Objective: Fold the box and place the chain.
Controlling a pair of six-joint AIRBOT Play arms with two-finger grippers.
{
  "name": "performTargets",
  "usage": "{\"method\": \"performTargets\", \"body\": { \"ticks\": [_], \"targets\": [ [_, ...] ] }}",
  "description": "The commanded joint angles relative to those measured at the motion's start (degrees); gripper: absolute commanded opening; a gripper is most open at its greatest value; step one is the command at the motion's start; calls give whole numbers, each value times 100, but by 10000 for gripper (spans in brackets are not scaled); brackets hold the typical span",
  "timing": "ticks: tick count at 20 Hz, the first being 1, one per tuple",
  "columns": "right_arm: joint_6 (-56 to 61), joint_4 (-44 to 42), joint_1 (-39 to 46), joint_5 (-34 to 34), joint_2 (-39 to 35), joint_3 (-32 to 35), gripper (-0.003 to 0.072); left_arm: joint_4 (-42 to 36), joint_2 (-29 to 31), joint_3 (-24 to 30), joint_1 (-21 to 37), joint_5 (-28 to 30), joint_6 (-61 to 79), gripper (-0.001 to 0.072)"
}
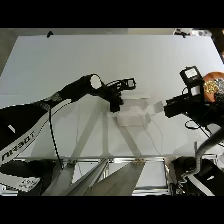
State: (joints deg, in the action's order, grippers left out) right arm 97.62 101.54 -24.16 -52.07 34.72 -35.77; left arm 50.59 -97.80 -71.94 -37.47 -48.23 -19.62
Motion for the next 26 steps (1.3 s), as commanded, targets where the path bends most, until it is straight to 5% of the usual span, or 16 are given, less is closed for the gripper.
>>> {"method": "performTargets", "body": {
  "ticks": [1,22,26],
  "targets": [
    [0,-4,2,46,33,2,300,79,-42,28,0,138,22,5],
    [-17,-2,2,63,33,2,300,68,-136,28,-2,149,162,10],
    [-719,-2,0,-79,33,2,298,68,-136,28,-2,149,162,10]
  ]
}}
